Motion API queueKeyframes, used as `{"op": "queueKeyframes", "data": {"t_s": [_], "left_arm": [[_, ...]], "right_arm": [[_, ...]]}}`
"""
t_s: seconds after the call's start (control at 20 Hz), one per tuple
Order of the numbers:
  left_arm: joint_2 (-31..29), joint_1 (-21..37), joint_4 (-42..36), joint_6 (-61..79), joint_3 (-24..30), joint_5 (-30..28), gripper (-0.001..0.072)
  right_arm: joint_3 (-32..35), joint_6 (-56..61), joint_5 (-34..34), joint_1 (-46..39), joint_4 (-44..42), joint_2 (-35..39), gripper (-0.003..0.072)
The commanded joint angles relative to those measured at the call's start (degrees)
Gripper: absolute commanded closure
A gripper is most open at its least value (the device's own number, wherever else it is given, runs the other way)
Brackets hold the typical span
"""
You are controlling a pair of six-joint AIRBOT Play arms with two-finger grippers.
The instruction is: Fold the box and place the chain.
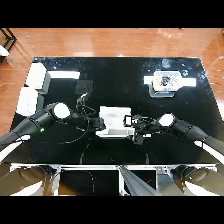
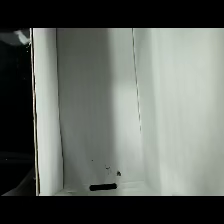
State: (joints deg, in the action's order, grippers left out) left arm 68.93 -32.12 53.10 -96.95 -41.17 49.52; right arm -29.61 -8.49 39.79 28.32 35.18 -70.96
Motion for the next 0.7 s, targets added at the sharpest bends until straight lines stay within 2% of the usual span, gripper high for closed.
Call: {"op": "queueKeyframes", "data": {"t_s": [0.0, 0.25, 0.45, 0.65], "left_arm": [[0.0, -2.5, 7.2, -8.3, -1.3, -0.5, 0.0154], [0.0, -6.6, 9.7, -15.8, -1.3, -2.6, 0.0154], [0.1, -9.4, 14.9, -19.8, -1.7, -2.5, 0.0155], [1.5, -12.9, 24.0, -28.1, -4.1, 0.2, 0.0156]], "right_arm": [[0.0, 0.0, 0.0, 0.0, 0.0, 0.0, 0.038], [0.0, 0.0, 0.0, 0.0, 0.0, 0.0, 0.0381], [0.0, 0.0, 0.0, 0.0, 0.0, 0.0, 0.0381], [0.0, 0.0, 0.0, 0.0, 0.0, 0.0, 0.038]]}}
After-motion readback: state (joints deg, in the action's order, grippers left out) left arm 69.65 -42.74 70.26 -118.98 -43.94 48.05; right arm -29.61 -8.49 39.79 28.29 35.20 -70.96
